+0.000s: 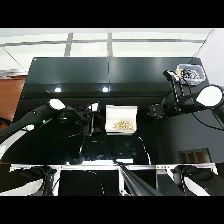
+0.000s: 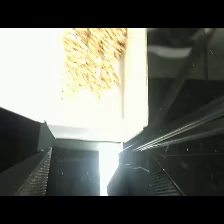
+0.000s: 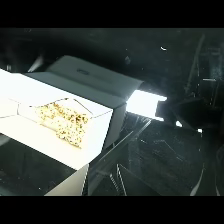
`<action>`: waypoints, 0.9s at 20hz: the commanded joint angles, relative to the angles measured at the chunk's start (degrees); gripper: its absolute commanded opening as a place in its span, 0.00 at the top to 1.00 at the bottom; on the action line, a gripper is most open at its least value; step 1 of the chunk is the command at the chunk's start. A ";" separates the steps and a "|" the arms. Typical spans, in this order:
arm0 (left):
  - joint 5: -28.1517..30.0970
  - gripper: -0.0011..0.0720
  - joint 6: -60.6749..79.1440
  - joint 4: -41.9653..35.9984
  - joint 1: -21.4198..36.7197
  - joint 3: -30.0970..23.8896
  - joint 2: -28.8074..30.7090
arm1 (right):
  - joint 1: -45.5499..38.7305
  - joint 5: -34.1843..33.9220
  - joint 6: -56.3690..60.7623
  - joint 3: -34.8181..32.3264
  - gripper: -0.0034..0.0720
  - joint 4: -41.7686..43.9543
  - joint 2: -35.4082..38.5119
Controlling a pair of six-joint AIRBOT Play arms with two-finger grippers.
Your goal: Fold the box and place the chain.
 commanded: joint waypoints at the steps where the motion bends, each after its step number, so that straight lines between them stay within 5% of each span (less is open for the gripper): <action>1: 0.22 0.01 0.70 -2.21 -0.94 1.01 -2.03 | 0.02 -0.42 0.00 -0.02 0.69 0.00 0.04; 18: 3.43 0.01 1.05 -1.51 -3.78 3.15 -4.63 | 0.02 -1.03 0.02 -0.02 0.69 0.04 0.04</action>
